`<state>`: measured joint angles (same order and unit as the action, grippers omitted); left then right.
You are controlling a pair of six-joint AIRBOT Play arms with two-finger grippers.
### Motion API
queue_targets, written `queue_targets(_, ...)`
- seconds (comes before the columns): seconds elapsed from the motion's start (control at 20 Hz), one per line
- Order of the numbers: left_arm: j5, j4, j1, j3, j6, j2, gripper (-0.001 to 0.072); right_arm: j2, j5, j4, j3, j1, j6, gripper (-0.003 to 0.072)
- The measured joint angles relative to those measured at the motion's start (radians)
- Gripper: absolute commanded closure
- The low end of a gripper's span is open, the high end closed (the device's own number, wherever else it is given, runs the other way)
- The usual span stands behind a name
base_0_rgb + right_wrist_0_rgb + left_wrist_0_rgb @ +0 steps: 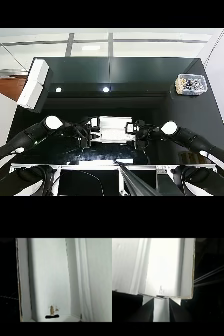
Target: Fold the box and place the chain.
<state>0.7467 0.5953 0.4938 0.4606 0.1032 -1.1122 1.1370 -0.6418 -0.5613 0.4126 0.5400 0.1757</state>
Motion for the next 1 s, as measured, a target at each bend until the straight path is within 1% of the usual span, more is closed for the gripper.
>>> queue_targets(0.15, 0.01, -0.05, 0.007, 0.0, 0.002, -0.01, 0.0494, 0.0, -0.001, 0.0, 0.0, 0.0, 0.0, 0.0209)
queue_targets(0.2, 0.014, -0.064, 0.014, 0.0, 0.003, -0.015, 0.0524, 0.0, -0.001, 0.0, 0.0, 0.0, 0.0, 0.0209)
queue_targets(0.25, 0.013, -0.073, 0.022, 0.0, 0.002, -0.021, 0.0571, 0.0, -0.001, 0.0, 0.0, 0.0, 0.0, 0.0209)
queue_targets(0.65, -0.043, -0.105, 0.074, 0.0, 0.002, -0.041, 0.0567, 0.0, 0.0, 0.0, 0.0, 0.0, 0.0, 0.0209)
queue_targets(0.7, -0.049, -0.106, 0.076, 0.0, 0.002, -0.042, 0.0565, 0.0, 0.0, 0.0, 0.0, 0.0, 0.0, 0.0208)
queue_targets(0.8, -0.054, -0.107, 0.078, 0.0, 0.002, -0.043, 0.049, 0.0, 0.0, 0.0, 0.0, 0.0, 0.0, 0.0209)
queue_targets(0.85, -0.055, -0.108, 0.079, 0.0, 0.002, -0.043, 0.0468, 0.0, 0.0, 0.0, 0.0, 0.0, 0.0, 0.0209)
queue_targets(1.0, -0.056, -0.108, 0.08, 0.0, 0.001, -0.043, 0.0464, 0.0, 0.0, 0.0, 0.0, 0.0, 0.0, 0.0208)
